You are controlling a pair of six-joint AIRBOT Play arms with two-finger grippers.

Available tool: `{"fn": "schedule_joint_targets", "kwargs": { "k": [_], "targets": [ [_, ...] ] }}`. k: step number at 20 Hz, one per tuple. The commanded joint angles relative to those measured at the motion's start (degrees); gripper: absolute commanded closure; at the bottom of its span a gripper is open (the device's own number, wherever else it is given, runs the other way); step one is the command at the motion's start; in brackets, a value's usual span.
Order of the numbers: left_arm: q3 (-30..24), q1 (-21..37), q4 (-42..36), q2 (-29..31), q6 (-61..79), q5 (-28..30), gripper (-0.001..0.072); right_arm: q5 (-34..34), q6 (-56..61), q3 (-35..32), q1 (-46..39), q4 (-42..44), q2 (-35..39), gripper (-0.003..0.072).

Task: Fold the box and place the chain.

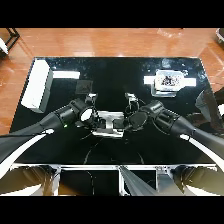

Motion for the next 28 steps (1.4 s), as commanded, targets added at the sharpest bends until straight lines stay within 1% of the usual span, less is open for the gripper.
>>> {"fn": "schedule_joint_targets", "kwargs": {
  "k": [1,4,8,9,12,19,20,22,23,25,28],
  "targets": [
    [0.04,0.00,0.00,-0.04,0.02,0.09,0.0691,-3.21,8.94,1.51,1.92,-8.63,-0.96,0.0331],
    [0.04,0.00,0.00,-0.04,0.02,0.09,0.0691,-5.55,12.11,2.14,2.47,-10.60,-1.46,0.0331],
    [0.04,0.00,0.00,-0.04,0.02,0.07,0.0691,-6.23,15.28,4.24,3.23,-12.00,-3.89,0.0341],
    [0.04,0.00,0.00,-0.04,0.02,0.04,0.0691,-6.40,15.45,4.87,3.43,-12.02,-4.81,0.0379],
    [0.04,0.00,0.00,-0.04,0.02,0.00,0.0691,-7.06,17.05,6.43,4.09,-11.82,-7.17,0.0379],
    [0.04,0.00,0.00,-0.04,0.00,0.04,0.0691,-7.04,17.86,6.45,4.24,-12.02,-7.82,0.0388],
    [0.04,0.00,0.00,-0.04,0.00,0.04,0.0691,-7.02,17.86,6.45,4.24,-12.00,-7.87,0.0413],
    [0.04,0.00,0.00,-0.04,0.00,0.07,0.0691,-6.64,17.81,6.45,4.24,-11.85,-7.87,0.0608],
    [0.04,0.00,0.00,-0.04,0.00,0.04,0.0691,-6.29,17.84,6.45,4.24,-11.78,-7.87,0.0617],
    [0.04,0.00,-0.02,-0.04,0.00,0.07,0.0691,-5.77,17.84,6.45,4.24,-11.82,-7.87,0.0666],
    [0.04,0.00,0.00,-0.04,0.00,0.07,0.0691,-5.29,17.88,6.45,4.24,-11.82,-7.87,0.0666]
  ]
}}
